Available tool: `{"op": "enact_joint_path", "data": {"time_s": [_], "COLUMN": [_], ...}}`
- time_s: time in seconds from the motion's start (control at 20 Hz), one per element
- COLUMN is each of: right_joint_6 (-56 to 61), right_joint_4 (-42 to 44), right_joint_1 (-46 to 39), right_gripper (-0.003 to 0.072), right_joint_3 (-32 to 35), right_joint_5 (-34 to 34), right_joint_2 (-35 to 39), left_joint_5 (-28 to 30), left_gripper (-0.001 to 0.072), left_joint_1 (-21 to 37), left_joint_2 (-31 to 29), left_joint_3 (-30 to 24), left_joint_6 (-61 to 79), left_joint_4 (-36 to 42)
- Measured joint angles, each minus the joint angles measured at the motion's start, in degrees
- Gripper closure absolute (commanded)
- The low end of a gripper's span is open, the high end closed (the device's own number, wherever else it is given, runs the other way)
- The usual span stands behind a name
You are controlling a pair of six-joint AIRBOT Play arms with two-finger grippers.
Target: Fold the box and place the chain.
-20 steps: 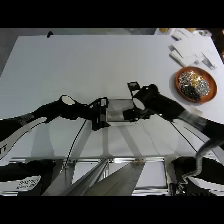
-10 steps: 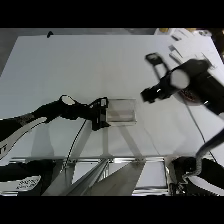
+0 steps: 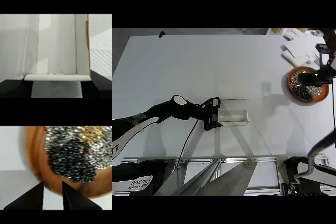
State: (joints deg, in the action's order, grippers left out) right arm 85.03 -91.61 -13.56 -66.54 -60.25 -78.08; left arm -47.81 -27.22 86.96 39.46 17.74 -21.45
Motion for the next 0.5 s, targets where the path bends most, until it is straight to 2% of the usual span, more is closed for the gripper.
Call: {"op": "enact_joint_path", "data": {"time_s": [0.2,0.5], "right_joint_6": [-1.07,-1.46], "right_joint_4": [0.17,0.59], "right_joint_1": [-3.89,-5.16], "right_gripper": [0.0468,0.0468], "right_joint_3": [-0.02,-0.04], "right_joint_5": [1.31,4.98], "right_joint_2": [-4.52,-8.7], "left_joint_5": [0.0,0.0], "left_gripper": [0.0603,0.0603], "left_joint_1": [0.0,0.0], "left_joint_2": [0.0,0.0], "left_joint_3": [0.0,0.0], "left_joint_6": [-0.02,-0.02], "left_joint_4": [0.0,0.0]}}
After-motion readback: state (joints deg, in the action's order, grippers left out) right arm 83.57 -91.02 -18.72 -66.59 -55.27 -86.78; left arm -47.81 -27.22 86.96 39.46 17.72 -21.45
